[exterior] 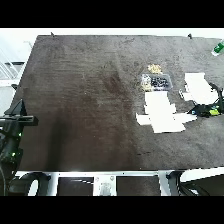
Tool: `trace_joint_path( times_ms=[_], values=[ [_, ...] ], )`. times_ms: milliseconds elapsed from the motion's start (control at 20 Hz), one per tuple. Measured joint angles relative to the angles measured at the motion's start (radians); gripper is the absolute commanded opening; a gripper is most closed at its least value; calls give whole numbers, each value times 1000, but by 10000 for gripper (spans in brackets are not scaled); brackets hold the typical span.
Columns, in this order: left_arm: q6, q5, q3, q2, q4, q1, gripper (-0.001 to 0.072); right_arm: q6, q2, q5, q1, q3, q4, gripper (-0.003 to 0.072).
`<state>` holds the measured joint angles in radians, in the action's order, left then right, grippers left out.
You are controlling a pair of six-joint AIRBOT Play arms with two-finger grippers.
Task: Fold the box and place the chain.
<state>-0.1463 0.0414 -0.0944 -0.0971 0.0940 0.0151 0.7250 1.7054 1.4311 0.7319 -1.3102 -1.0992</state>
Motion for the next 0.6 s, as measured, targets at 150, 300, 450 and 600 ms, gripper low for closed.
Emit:
trace_joint_path(
  times_ms=[150, 300, 450, 600],
  values=[
    [0, 0, 0, 0, 0, 0, 18, -7, 46, 25, -14, -1, 9, 504],
    [0, 0, 0, 0, 0, 0, 19, -21, 87, 80, -31, -3, 41, 493],
    [0, 0, 0, 0, 0, 0, 19, -42, 110, 109, -51, -1, 51, 386],
    [0, 0, 0, 0, 0, 0, 18, -65, 119, 126, -64, 7, 55, 127]
  ],
)
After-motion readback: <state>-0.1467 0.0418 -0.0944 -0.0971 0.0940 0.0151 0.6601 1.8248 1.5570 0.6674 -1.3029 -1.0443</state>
